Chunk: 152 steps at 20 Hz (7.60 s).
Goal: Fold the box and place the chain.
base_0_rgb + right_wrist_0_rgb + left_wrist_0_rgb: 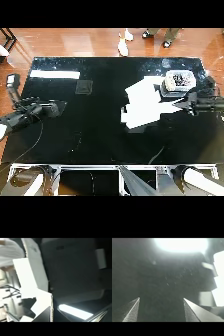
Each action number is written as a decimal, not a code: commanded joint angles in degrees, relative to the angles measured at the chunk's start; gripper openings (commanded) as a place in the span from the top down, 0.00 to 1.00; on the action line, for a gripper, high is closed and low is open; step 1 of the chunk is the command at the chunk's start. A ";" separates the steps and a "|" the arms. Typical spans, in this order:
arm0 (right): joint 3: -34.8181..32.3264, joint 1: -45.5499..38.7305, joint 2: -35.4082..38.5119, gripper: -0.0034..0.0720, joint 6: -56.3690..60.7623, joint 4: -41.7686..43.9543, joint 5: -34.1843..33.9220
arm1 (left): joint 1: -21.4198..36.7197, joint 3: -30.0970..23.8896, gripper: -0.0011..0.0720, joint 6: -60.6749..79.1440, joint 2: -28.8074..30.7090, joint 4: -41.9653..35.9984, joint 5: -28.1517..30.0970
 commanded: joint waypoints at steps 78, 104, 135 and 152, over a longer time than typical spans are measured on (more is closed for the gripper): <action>-9.42 24.26 38.51 0.03 7.63 -30.34 -15.50 | -10.71 24.00 0.97 63.25 -52.78 -18.49 -28.39; -30.40 40.48 40.35 0.03 -37.38 -13.14 -29.33 | -23.28 18.97 0.97 74.86 -47.08 -8.39 -9.90; -29.94 69.96 20.72 0.03 -39.65 -16.92 -58.99 | -22.71 18.97 0.96 73.92 -47.08 -8.44 -9.62; -28.06 71.56 18.23 0.03 -39.65 -12.85 -63.21 | -22.71 18.97 0.96 73.92 -47.08 -8.41 -9.68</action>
